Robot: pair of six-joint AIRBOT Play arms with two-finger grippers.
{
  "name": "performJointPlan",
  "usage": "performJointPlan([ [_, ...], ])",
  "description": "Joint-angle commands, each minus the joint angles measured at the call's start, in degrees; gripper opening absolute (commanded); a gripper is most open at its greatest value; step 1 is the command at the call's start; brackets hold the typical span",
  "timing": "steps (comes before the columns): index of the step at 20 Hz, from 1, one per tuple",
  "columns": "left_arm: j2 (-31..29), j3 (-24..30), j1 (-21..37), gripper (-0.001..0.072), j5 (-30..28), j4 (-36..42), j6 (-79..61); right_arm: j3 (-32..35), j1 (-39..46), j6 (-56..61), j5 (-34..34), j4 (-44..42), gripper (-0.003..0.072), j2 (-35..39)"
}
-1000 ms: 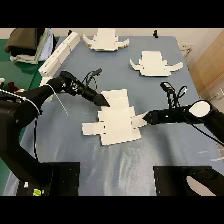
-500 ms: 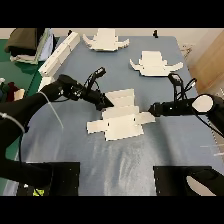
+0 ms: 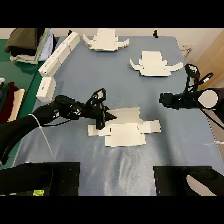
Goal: Fold the box.
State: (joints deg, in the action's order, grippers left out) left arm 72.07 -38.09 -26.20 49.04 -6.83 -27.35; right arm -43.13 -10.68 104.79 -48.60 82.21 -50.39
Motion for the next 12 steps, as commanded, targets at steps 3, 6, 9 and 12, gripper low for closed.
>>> performJointPlan([
  [3, -0.76, 1.2, -1.38, 0.0011, -4.17, 0.96, -3.19, -0.22, 0.15, 11.65, 0.07, 9.53, 0.0145, -0.02],
  [6, -1.57, 1.27, -2.01, 0.0011, -4.96, 1.31, -3.32, -0.22, 0.11, 11.67, 0.07, 9.51, 0.0145, -0.26],
  [9, -2.21, 1.27, -4.66, 0.0011, -8.37, 0.52, -4.52, -0.22, 0.11, 11.65, 0.68, 9.51, 0.0145, -1.05],
  [12, -1.44, 1.27, -7.23, 0.0011, -12.11, 0.17, -4.7, -0.22, 0.09, 11.65, 1.88, 8.74, 0.0144, -1.7],
])
